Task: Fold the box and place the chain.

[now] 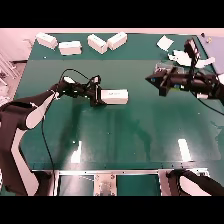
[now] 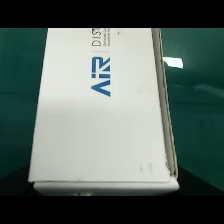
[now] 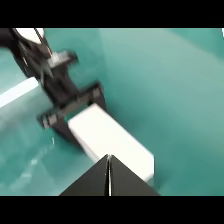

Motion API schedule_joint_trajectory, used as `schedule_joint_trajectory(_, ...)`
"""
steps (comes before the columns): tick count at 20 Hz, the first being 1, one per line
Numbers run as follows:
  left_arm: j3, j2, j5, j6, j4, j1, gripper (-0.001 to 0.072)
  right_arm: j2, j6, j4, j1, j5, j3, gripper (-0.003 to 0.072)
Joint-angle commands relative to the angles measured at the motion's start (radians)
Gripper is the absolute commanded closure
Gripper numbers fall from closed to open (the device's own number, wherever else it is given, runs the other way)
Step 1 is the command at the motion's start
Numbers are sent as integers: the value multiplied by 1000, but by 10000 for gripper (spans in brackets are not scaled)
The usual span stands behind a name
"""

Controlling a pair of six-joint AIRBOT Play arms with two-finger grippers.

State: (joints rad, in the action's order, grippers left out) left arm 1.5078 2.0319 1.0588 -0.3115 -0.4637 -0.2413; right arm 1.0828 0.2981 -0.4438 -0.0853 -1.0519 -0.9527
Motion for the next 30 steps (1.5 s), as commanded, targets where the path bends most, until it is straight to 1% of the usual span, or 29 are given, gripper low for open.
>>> schedule_joint_trajectory(1, 0, -1, 0, 0, 0, 1, 245, -54, 12, -14, -63, 18, 122, 679)
schedule_joint_trajectory(4, 0, -1, 0, -1, 0, 1, 245, -55, 13, -14, -89, -13, 150, 679)
schedule_joint_trajectory(8, 0, -1, 0, 0, 2, 1, 245, -55, 13, -14, -94, -31, 156, 679)
schedule_joint_trajectory(11, 0, -1, 0, 0, 55, 1, 245, -55, 13, -14, -94, -31, 158, 679)
schedule_joint_trajectory(15, 0, -1, -4, -4, 90, 1, 247, -55, 13, -14, -94, -32, 159, 678)
schedule_joint_trajectory(16, 6, -2, -20, -4, 111, 1, 379, -55, 13, -14, -94, -31, 159, 678)
schedule_joint_trajectory(17, 17, -6, -15, 3, 112, 6, 664, -55, 16, -14, -94, -31, 159, 678)
schedule_joint_trajectory(18, 27, -12, -15, 6, 122, 13, 689, -55, 16, -14, -94, -31, 159, 679)
schedule_joint_trajectory(20, 56, -30, -14, 72, 139, 32, 691, -55, 37, -14, -95, -32, 159, 678)
schedule_joint_trajectory(23, 58, -102, -26, 175, 131, 74, 695, -55, 55, -14, -95, -33, 159, 678)
schedule_joint_trajectory(25, 58, -166, -55, 286, 80, 109, 695, -55, 69, -14, -95, -33, 159, 678)
schedule_joint_trajectory(30, 56, -316, -140, 612, -124, 227, 696, -55, 69, -11, -95, -32, 159, 678)
